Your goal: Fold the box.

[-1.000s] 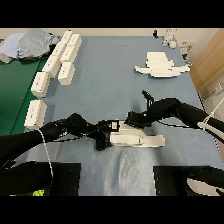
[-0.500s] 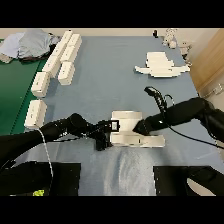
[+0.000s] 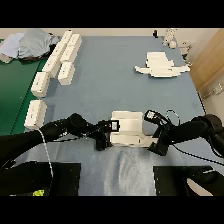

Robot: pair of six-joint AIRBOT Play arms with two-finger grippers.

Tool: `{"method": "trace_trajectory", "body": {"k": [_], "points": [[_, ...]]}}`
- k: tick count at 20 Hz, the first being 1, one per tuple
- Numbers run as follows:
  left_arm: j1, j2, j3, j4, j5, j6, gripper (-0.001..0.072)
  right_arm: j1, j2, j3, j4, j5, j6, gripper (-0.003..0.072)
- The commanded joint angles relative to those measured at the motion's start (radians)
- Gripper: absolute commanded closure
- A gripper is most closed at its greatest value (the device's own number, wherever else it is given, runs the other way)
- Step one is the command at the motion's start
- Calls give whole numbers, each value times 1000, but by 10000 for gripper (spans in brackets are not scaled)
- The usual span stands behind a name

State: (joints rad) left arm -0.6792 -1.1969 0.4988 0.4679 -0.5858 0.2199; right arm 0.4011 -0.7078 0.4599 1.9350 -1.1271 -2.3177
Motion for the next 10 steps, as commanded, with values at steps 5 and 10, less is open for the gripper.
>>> {"method": "trace_trajectory", "body": {"k": [5, 10], "points": [[0, -1, 1, 0, 0, 0, 198, 57, -105, -19, 35, 194, -313, 146], [0, -1, 1, 0, 0, 0, 198, 128, -173, -18, -20, 267, -318, 428]]}}
